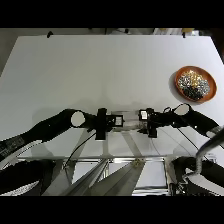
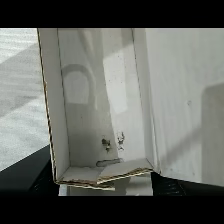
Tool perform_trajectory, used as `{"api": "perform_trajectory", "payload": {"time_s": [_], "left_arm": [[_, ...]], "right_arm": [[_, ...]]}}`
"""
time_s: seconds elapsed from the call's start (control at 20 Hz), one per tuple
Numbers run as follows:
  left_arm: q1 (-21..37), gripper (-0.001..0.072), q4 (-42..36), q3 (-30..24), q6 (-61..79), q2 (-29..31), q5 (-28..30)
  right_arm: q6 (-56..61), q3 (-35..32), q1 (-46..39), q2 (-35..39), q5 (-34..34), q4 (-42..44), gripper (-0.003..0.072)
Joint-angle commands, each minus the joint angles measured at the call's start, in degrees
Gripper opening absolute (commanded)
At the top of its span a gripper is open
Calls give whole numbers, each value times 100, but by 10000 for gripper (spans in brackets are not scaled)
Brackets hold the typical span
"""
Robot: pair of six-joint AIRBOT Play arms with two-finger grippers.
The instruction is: Fold the box and place the chain.
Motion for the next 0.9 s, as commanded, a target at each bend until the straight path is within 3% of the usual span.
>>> {"api": "perform_trajectory", "payload": {"time_s": [0.0,0.1,0.2,0.25,0.3,0.35,0.4,0.5,0.6,0.65,0.75,0.85], "left_arm": [[-151,142,-267,-2,-7,-146,227],[-205,161,-409,-2,-7,-184,433],[-214,297,-446,-2,-9,-190,487],[-214,299,-448,-2,-9,-190,481],[-214,361,-490,-2,-7,-190,474],[-214,476,-568,-2,-9,-190,481],[-214,520,-654,-2,-9,-190,481],[-214,520,-680,-2,-9,-190,457],[-212,476,-680,-2,-9,-188,387],[-192,412,-678,-2,-22,-177,308],[-175,174,-575,-2,-396,-22,160],[-98,129,-450,-2,-1034,304,-13]], "right_arm": [[0,0,0,2,2,2,354],[0,0,2,2,2,2,354],[0,0,0,2,2,2,354],[0,0,2,2,2,2,354],[0,0,0,2,2,2,354],[0,0,0,2,2,2,354],[2,0,2,2,2,2,354],[0,0,0,2,2,2,354],[0,0,0,2,2,2,354],[0,0,2,2,2,2,354],[0,0,0,2,2,2,354],[0,0,2,2,2,2,354]]}}
